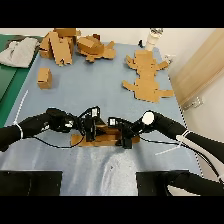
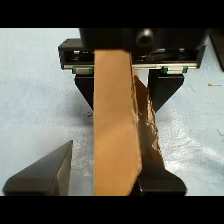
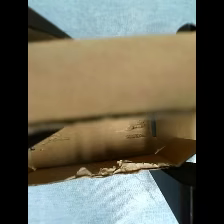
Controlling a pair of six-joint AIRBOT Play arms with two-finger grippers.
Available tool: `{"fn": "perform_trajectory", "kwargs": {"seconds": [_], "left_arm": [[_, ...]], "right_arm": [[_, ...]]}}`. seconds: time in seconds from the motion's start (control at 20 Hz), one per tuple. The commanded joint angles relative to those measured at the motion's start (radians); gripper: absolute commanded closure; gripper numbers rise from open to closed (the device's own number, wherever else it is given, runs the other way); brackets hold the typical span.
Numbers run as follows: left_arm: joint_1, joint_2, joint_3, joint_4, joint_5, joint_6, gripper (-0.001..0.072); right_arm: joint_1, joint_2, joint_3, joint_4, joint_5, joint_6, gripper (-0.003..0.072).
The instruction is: Fold the box.
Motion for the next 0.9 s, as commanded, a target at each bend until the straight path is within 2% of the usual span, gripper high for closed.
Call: {"fn": "perform_trajectory", "kwargs": {"seconds": [0.0,0.1,0.2,0.3,0.35,0.4,0.5,0.6,0.65,0.7,0.8,0.85], "left_arm": [[0.035,0.058,0.0,0.092,0.074,-0.038,0.0292],[0.082,0.143,0.0,0.283,0.089,-0.212,0.0292],[0.125,0.237,0.0,0.532,0.08,-0.476,0.0293],[0.142,0.319,0.0,0.762,-0.006,-0.781,0.0302],[0.139,0.344,0.0,0.836,-0.079,-0.915,0.0468],[0.137,0.364,0.0,0.888,-0.171,-1.037,0.0689],[0.116,0.373,0.0,0.914,-0.328,-1.304,0.0696],[0.046,0.373,0.0,0.87,-0.412,-1.514,0.0697],[-0.013,0.373,0.0,0.804,-0.4,-1.549,0.0697],[-0.07,0.372,0.0,0.727,-0.345,-1.587,0.0698],[-0.157,0.353,0.0,0.565,-0.167,-1.617,0.0697],[-0.166,0.339,0.0,0.509,-0.08,-1.617,0.0697]], "right_arm": [[0.001,-0.001,0.0,0.0,0.0,0.009,0.0218],[0.001,-0.001,0.0,0.0,0.0,0.01,0.0218],[0.001,-0.001,0.0,0.0,0.0,0.01,0.0218],[0.001,-0.001,0.0,0.0,0.0,0.01,0.0218],[0.001,-0.001,0.0,0.0,0.0,0.01,0.0218],[0.001,-0.001,0.0,0.0,0.0,0.01,0.0218],[0.001,-0.001,0.0,0.0,-0.001,0.009,0.0218],[0.001,-0.001,0.0,0.0,-0.002,0.009,0.0219],[0.001,-0.001,0.0,0.0,-0.004,0.009,0.0218],[0.001,-0.001,0.0,0.0,-0.004,0.009,0.0218],[0.001,-0.001,0.0,0.0,-0.004,0.01,0.0218],[0.001,-0.001,0.0,0.0,-0.003,0.01,0.0218]]}}
